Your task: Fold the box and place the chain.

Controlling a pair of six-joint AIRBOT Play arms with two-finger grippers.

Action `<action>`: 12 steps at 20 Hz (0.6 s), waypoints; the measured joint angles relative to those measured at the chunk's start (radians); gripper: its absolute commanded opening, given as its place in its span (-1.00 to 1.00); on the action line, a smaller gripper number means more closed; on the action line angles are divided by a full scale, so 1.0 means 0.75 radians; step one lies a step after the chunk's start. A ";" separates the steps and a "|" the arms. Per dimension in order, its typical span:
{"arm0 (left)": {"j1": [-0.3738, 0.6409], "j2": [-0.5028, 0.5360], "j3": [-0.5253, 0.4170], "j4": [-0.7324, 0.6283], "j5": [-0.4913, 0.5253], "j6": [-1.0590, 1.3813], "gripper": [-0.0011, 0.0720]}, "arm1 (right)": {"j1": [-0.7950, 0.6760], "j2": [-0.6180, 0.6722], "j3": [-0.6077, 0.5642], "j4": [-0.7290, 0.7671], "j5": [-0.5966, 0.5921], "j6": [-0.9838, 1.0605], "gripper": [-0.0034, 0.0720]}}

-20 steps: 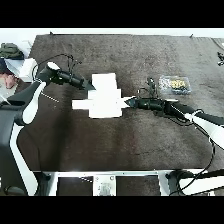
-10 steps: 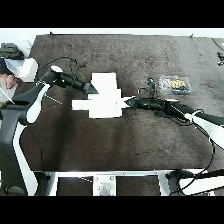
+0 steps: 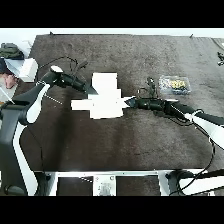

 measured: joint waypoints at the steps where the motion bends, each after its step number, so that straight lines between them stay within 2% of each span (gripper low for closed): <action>1: -0.001 -0.001 0.000 0.005 0.007 0.013 -0.94 | -0.002 0.000 -0.001 -0.003 0.000 -0.011 -0.17; 6: 0.000 -0.001 0.000 0.014 0.007 0.193 -0.94 | -0.080 0.070 -0.001 -0.036 0.044 -0.040 -0.17; 12: 0.000 0.026 -0.005 0.007 0.034 0.682 -0.95 | -0.262 0.288 -0.001 -0.205 0.117 -0.007 -0.17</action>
